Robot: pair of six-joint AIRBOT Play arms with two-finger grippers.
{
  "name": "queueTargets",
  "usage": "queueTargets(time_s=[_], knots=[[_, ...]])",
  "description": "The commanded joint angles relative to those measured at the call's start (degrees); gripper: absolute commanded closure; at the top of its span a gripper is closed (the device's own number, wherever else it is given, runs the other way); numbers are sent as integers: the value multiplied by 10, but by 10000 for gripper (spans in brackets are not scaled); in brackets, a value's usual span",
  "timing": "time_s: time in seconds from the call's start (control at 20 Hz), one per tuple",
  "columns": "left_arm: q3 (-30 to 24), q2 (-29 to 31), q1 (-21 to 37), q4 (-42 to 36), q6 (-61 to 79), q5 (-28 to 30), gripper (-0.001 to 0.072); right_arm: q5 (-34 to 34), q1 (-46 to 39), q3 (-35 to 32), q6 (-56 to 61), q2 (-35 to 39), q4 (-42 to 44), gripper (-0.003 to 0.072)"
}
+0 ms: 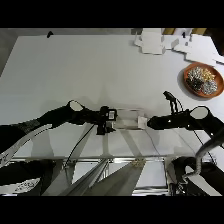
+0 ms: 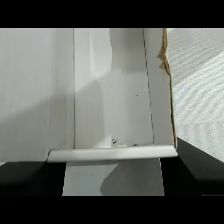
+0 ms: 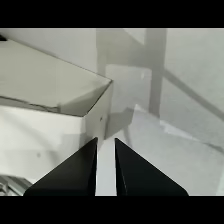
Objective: Fold the box and place the chain.
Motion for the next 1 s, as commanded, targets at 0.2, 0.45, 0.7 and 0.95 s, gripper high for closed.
queueTargets(time_s=[0.2, 0.45, 0.7, 0.95], knots=[[0, 0, 0, 0, 0, 0, 437, 31, 2, 0, 0, 33, 17, 485], [0, 0, 0, 0, 0, 0, 437, 32, 2, 0, 0, 50, 16, 484], [0, 0, 0, 0, 0, 0, 437, 16, 2, 0, 11, 51, 19, 279], [0, 0, 0, 0, 0, 0, 437, -16, 40, 0, 49, 50, 19, 281]])
